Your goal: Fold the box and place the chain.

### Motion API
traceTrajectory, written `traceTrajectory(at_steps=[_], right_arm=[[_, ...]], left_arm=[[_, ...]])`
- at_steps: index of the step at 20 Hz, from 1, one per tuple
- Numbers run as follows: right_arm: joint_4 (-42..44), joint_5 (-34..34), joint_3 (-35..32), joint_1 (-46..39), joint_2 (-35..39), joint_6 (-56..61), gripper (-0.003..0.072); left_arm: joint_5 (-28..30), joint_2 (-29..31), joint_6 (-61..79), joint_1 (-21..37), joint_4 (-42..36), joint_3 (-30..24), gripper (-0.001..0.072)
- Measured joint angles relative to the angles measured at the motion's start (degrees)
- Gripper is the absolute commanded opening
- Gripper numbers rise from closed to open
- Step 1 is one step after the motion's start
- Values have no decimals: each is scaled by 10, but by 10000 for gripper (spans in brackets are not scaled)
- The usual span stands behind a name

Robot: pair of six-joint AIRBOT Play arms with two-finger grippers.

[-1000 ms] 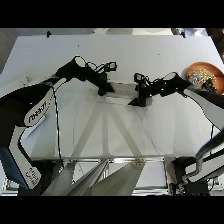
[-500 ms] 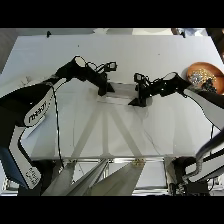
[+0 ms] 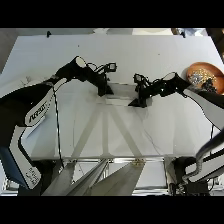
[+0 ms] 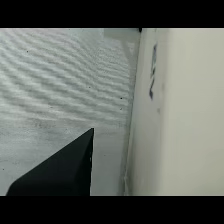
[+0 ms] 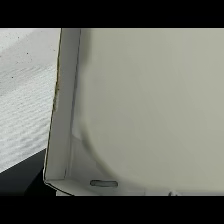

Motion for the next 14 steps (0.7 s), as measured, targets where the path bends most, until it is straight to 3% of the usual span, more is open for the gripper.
traceTrajectory(at_steps=[6, 7, 9, 14], right_arm=[[1, -3, 0, 0, 0, 2, 500], [1, -3, 0, 0, 0, 2, 500], [2, -3, 0, 0, 0, 2, 500], [3, -1, 0, 0, 0, 0, 500]], left_arm=[[-51, 16, 1, 30, -2, 0, 295], [-63, 21, 1, 40, -2, 0, 258], [-90, 32, 0, 61, -2, 0, 12], [-187, 49, 2, 83, -7, 0, 10]])
